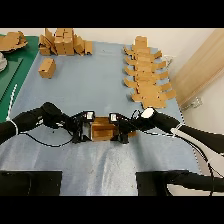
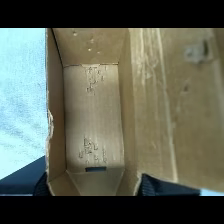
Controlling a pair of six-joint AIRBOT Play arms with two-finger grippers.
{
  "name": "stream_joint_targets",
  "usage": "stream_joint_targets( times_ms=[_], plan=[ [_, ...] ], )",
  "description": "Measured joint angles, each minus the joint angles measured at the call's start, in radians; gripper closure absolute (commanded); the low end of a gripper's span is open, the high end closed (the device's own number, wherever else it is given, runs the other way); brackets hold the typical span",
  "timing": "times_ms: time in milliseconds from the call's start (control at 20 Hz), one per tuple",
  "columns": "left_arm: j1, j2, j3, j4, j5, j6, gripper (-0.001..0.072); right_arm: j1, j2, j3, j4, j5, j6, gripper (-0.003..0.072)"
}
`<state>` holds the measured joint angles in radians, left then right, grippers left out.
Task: Fold the box.
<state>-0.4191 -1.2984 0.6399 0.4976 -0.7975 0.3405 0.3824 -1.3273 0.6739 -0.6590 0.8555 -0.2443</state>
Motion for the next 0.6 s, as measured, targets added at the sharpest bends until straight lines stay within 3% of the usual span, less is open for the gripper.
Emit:
stream_joint_targets(
  times_ms=[600],
  plan=[
    [-0.014, 0.001, 0.000, 0.008, 0.002, -0.071, 0.0022, 0.000, 0.000, 0.000, 0.000, 0.000, 0.000, 0.0105]
  ],
)
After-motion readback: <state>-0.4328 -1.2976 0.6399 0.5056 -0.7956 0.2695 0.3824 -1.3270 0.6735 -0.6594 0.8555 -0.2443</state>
